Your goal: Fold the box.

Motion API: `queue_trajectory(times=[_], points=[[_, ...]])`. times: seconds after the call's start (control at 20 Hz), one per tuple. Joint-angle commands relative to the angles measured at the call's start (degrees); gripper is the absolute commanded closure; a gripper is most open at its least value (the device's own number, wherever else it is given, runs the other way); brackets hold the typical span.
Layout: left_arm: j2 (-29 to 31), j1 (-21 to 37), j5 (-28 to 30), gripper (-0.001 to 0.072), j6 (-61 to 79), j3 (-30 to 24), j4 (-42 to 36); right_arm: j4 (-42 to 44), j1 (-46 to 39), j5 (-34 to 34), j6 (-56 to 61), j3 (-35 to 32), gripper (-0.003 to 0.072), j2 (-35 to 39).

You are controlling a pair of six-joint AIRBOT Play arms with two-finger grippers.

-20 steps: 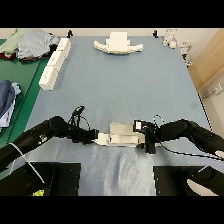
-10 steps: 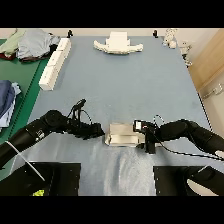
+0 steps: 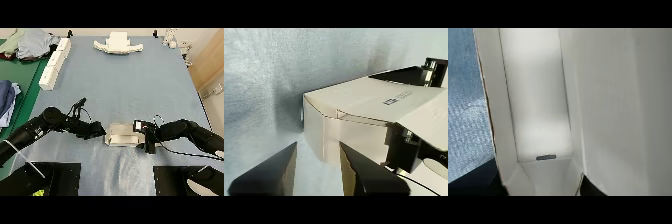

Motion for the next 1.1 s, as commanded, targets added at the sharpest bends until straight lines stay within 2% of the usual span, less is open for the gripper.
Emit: queue_trajectory(times=[0.0,0.1,0.3,0.5,0.65,0.8,1.05], points=[[-1.4,-0.5,1.4,0.0306,0.3,0.1,-2.8,0.0,0.0,0.0,0.0,0.0,0.0224,0.0],[-2.6,-2.8,2.0,0.0305,2.8,0.1,-3.4,0.0,0.0,0.0,0.0,0.0,0.0224,0.0],[-2.9,-9.0,7.9,0.0306,2.0,0.8,-1.9,0.0,0.0,0.0,0.0,0.0,0.0224,0.0],[-3.0,-12.7,9.0,0.0307,-13.7,2.8,11.5,0.0,0.0,0.0,0.0,0.0,0.0224,0.0],[-4.3,-17.7,8.9,0.0308,-24.9,7.0,22.1,0.0,0.0,0.0,0.0,0.0,0.0224,0.0],[-7.7,-22.1,5.8,0.0308,-35.2,12.2,31.8,0.0,0.0,0.0,0.0,0.0,0.0224,0.0],[-15.8,-27.4,-2.0,0.0308,-43.2,19.5,37.7,0.0,0.0,0.0,0.0,0.0,0.0224,0.0]])
